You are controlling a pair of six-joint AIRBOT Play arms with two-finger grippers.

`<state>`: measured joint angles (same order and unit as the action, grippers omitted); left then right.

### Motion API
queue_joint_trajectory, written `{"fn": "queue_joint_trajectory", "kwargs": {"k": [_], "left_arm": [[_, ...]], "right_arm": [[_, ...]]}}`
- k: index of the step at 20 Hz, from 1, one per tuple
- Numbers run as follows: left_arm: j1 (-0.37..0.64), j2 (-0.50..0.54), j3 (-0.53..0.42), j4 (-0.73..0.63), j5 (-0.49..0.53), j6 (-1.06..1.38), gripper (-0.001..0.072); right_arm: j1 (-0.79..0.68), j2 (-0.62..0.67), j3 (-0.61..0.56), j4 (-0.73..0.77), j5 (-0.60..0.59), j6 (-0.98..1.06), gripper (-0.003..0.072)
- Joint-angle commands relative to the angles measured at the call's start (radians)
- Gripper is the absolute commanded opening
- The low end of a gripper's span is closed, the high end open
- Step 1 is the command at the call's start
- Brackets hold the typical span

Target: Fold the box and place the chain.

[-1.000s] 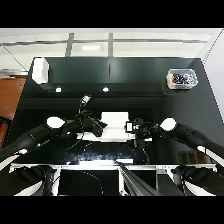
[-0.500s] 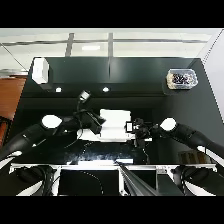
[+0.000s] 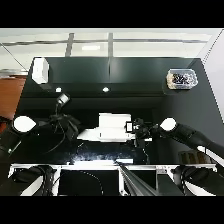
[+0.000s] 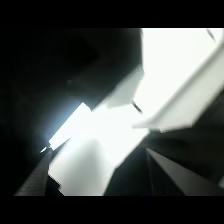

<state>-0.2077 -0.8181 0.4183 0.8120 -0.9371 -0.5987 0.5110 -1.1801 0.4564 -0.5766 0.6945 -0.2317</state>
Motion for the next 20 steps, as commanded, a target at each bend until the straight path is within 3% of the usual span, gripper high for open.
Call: {"fn": "queue_joint_trajectory", "kwargs": {"k": [1, 7, 14, 20], "left_arm": [[-0.015, 0.013, -0.021, 0.035, -0.12, 0.236, 0.0711], [-0.154, -0.062, -0.021, 0.015, 0.064, 0.466, 0.0684], [-0.252, -0.179, -0.02, -0.07, 0.26, 0.571, 0.0684], [-0.255, -0.188, -0.002, -0.073, 0.243, 0.597, 0.0614]], "right_arm": [[0.0, 0.0, 0.0, 0.0, 0.0, 0.0, 0.0414], [0.0, 0.0, 0.0, 0.0, 0.0, 0.0, 0.0414], [0.0, 0.0, 0.0, 0.0, 0.0, 0.001, 0.0414], [0.0, 0.0, 0.0, 0.0, 0.0, 0.001, 0.0414]]}}
